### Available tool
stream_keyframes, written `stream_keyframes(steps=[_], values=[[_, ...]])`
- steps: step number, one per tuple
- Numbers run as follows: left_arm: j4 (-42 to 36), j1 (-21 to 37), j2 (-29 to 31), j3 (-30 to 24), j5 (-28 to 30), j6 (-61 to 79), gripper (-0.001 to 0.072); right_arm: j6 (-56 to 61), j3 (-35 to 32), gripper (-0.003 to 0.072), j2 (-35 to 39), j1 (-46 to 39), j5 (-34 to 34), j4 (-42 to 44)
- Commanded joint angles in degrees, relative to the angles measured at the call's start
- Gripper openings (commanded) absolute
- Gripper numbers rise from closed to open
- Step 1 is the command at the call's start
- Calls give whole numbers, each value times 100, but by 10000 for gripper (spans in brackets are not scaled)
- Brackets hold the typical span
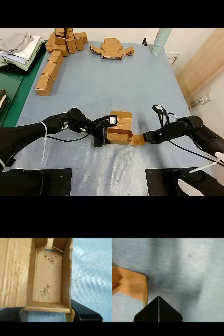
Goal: Fold the box.
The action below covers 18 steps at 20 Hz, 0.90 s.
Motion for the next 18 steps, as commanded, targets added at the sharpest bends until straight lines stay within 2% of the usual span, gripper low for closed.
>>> stream_keyframes(steps=[1, 9, 11, 14, 15, 17, 18], values=[[2, 0, 2, 0, 2, 0, 599, -575, -11, 5, -81, -28, 310, 811], [0, 0, 2, 0, 2, 2, 599, -789, -2, 5, -90, -31, 448, 1043], [2, 0, 2, 0, 2, 0, 599, -1021, 87, 5, -90, -31, 310, 1453], [2, 0, 2, 0, 2, 2, 599, -1014, 402, 7, -87, -31, 81, 1550], [2, 0, 2, 0, 2, 0, 599, -1014, 527, 50, -87, -31, -28, 1554], [2, 0, 2, 0, 2, 2, 599, -997, 695, 294, -90, -28, -188, 1572], [2, 0, 2, 0, 2, 0, 599, -940, 710, 302, -90, -28, -205, 1606]])
